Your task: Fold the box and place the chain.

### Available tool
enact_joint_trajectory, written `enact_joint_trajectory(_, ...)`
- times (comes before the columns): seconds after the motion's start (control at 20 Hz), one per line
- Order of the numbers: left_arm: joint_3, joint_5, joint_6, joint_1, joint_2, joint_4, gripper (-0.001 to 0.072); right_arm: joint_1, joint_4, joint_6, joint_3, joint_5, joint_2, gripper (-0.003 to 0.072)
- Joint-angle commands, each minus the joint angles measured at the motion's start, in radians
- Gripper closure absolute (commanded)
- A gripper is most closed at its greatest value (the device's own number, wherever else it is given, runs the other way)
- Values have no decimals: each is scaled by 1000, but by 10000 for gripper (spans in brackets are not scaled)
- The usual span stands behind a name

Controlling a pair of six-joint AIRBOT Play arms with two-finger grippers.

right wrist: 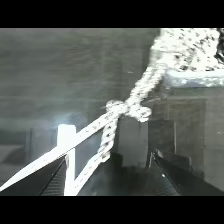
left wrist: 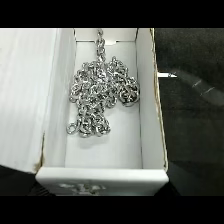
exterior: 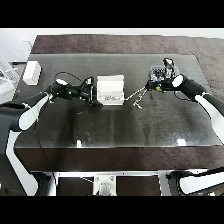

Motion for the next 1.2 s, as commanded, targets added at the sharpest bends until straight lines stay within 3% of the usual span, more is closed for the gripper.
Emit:
enact_joint_trajectory(0.0,0,0,0,0,1,0,152,-4,14,29,11,-89,-60,61)
enact_joint_trajectory(0.4,0,0,0,0,1,0,152,-4,48,38,109,-97,-154,64)
enact_joint_trajectory(0.55,0,0,0,0,1,0,152,-4,48,49,109,-96,-170,126)
enact_joint_trajectory(0.6,0,-1,0,0,1,0,152,-4,48,49,109,-95,-177,264)
enact_joint_trajectory(0.7,0,-1,0,0,1,0,152,-3,48,73,109,-91,-187,329)
enact_joint_trajectory(0.8,0,0,0,0,1,0,152,-3,48,74,109,-86,-188,616)
enact_joint_trajectory(0.85,0,0,0,0,1,0,151,-3,48,74,109,-86,-188,684)
enact_joint_trajectory(1.15,0,0,0,0,1,0,152,22,43,70,109,-38,-98,687)
